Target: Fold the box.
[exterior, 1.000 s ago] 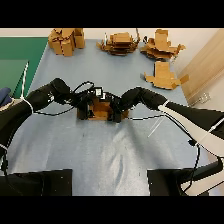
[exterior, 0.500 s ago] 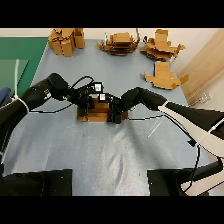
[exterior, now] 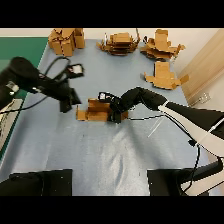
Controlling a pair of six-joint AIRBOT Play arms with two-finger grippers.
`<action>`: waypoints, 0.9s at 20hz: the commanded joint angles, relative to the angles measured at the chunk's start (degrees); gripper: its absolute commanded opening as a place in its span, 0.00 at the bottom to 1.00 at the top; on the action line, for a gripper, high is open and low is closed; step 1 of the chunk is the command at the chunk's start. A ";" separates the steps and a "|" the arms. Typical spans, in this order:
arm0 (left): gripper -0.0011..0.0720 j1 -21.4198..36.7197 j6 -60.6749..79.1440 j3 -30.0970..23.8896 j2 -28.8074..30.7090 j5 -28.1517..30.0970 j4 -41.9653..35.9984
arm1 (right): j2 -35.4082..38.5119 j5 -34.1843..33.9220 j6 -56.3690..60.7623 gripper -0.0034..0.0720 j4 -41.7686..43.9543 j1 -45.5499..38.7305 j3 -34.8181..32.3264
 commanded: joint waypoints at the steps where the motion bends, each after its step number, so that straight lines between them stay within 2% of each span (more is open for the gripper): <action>1: 0.04 11.02 -20.20 -1.95 -0.50 3.34 7.32 | 0.04 0.07 0.04 0.72 0.02 0.07 0.00; 2: 0.04 13.90 -26.03 -2.40 -2.75 3.13 6.86 | 0.04 0.09 0.04 0.72 0.04 0.07 0.00; 4: 0.04 16.76 -33.99 -2.43 -8.83 -1.84 3.67 | 0.04 0.07 0.04 0.72 0.02 0.07 0.00; 6: 0.04 16.33 -39.91 -2.73 -15.30 -2.29 -1.40 | 0.04 0.07 0.04 0.72 0.02 0.07 -0.02; 10: 0.04 11.63 -38.38 -2.69 -24.72 -2.51 -8.22 | 0.04 0.09 0.04 0.72 0.02 0.07 0.00; 14: 0.04 7.50 -38.49 -2.56 -26.32 1.20 -8.04 | 0.04 0.07 0.04 0.72 0.02 0.07 0.00; 18: 0.04 6.19 -38.38 -1.86 -26.32 0.44 -8.70 | 0.04 0.07 0.04 0.72 0.02 0.07 0.00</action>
